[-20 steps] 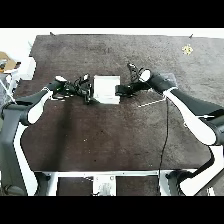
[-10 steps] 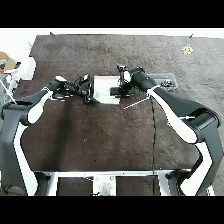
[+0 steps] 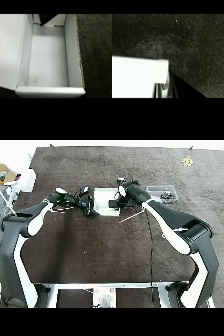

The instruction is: Fold the box and place the chain.

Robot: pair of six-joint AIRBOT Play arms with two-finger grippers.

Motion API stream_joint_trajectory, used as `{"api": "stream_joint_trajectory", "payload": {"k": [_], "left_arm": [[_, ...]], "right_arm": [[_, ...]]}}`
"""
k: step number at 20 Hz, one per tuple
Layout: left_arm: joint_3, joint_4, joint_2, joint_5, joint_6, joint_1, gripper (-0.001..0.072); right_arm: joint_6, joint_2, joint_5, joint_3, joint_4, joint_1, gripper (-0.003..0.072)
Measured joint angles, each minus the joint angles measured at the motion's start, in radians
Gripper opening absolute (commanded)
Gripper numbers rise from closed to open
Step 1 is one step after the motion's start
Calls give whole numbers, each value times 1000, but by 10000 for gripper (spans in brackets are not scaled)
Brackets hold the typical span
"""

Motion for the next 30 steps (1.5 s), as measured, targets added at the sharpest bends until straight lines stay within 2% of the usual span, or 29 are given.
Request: {"api": "stream_joint_trajectory", "payload": {"k": [1, 3, 4, 7, 8, 10, 13, 14, 15, 18, 19, 20, 21, 22, 26, 30], "left_arm": [[0, 0, 0, 0, 0, 0, 460], [0, 0, 0, 0, 0, 0, 460], [0, 0, 0, 0, 0, 0, 461], [0, -1, 0, 1, 0, 0, 460], [0, -1, 0, 1, 0, 0, 460], [0, 0, 0, 0, 0, 0, 461], [0, 2, 0, -3, 2, 0, 461], [0, 2, 0, -3, 2, 0, 461], [0, 2, 0, -3, 2, 0, 461], [0, 2, 0, -2, 1, 0, 461], [0, 2, 0, -2, 1, 0, 460], [0, 1, 0, -2, 1, 0, 460], [0, 1, 0, -2, 1, 0, 461], [0, 1, 0, -2, 1, 0, 461], [0, 1, 0, -2, 0, 0, 461], [0, 0, 0, -1, 0, 0, 460]], "right_arm": [[5, -3, -3, 1, 0, 2, 95], [26, -5, -6, 1, -14, 9, 78], [36, -4, -8, 1, -19, 10, 24], [60, 0, -15, 2, -41, 13, 19], [63, 1, -16, 2, -46, 15, 45], [69, 3, -24, 2, -56, 16, 303], [71, 12, -28, 2, -59, 14, 308], [58, 21, -28, 2, -52, 14, 386], [45, 32, -24, 2, -47, 14, 407], [-21, 74, 5, 2, -27, -1, 407], [-48, 91, 17, 2, -23, -8, 405], [-78, 111, 29, 2, -18, -16, 370], [-116, 134, 38, 2, -16, -28, 223], [-166, 160, 43, 2, -16, -44, 158], [-344, 243, 56, 2, -23, -148, 159], [-418, 257, 58, 2, -29, -308, 160]]}}
